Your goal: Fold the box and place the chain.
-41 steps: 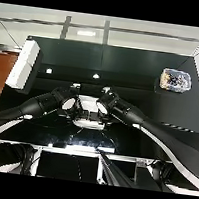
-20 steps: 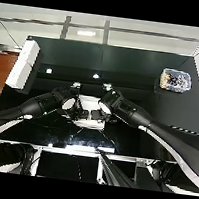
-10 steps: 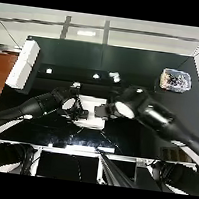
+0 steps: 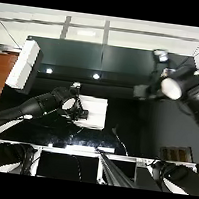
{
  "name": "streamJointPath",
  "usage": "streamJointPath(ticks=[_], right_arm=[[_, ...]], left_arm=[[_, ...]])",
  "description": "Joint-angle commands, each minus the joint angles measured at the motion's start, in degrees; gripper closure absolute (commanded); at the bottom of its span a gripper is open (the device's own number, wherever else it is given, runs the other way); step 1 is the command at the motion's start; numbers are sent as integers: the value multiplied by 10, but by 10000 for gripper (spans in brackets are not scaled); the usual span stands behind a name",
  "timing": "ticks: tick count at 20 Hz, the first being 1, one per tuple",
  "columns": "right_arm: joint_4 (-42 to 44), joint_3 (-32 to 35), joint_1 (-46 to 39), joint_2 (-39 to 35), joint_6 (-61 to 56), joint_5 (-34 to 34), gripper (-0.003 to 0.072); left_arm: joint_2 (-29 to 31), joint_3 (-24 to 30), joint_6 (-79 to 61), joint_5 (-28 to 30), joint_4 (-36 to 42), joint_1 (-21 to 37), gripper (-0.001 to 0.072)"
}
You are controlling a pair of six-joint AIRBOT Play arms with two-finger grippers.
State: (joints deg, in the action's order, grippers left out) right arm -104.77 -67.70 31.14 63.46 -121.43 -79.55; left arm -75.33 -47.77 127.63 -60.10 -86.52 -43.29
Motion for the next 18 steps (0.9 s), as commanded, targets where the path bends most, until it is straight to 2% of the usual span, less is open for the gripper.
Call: streamJointPath(ticks=[1, 2, 6, 9, 11, 18], right_arm=[[-46, 0, -141, -3, 57, 85, 261], [-43, 0, -186, 0, 66, 125, -27], [17, -2, -348, 63, 66, 216, -12], [47, -15, -422, 137, 70, 222, -11], [47, -41, -439, 189, 109, 215, 123], [59, -134, -441, 301, 134, 232, 123]], left_arm=[[0, 0, 0, 0, -2, 0, 679], [0, 0, 0, 0, -2, 0, 679], [0, 0, 0, 1, -2, 0, 679], [0, 0, -1, 1, -2, 0, 679], [0, 0, -7, 0, -2, 0, 679], [0, 0, -12, 18, 0, 0, 679]])
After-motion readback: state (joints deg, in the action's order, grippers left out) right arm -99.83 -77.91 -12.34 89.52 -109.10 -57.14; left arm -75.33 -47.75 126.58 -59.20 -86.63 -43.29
